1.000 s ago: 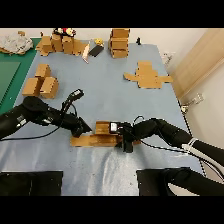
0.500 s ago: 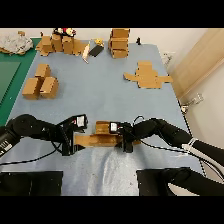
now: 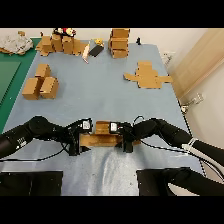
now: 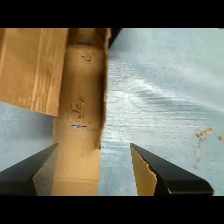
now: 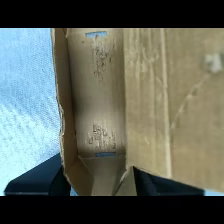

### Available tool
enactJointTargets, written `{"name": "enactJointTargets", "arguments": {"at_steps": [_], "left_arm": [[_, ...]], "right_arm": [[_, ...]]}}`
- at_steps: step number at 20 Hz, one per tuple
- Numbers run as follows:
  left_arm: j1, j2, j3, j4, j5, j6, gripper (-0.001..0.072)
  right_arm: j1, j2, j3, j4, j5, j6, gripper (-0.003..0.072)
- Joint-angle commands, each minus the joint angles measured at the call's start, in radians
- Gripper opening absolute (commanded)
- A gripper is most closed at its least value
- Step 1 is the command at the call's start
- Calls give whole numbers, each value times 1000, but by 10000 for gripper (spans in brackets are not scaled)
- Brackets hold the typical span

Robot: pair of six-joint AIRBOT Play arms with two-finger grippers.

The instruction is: Fold the box.

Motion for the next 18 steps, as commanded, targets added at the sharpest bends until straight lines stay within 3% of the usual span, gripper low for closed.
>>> {"name": "enactJointTargets", "arguments": {"at_steps": [1, 7, 11, 18], "left_arm": [[0, -27, -2, -28, 71, -9, 695], [10, 10, -2, 51, -57, -137, 693], [53, 6, -2, 56, -13, -123, 694], [42, -65, 1, 6, 55, -36, 694]], "right_arm": [[1, 0, 0, 0, 0, 0, 459], [1, 0, 0, 0, 0, 0, 459], [1, 0, 0, 0, 0, 0, 459], [1, 0, 0, 0, 0, 0, 459]]}}
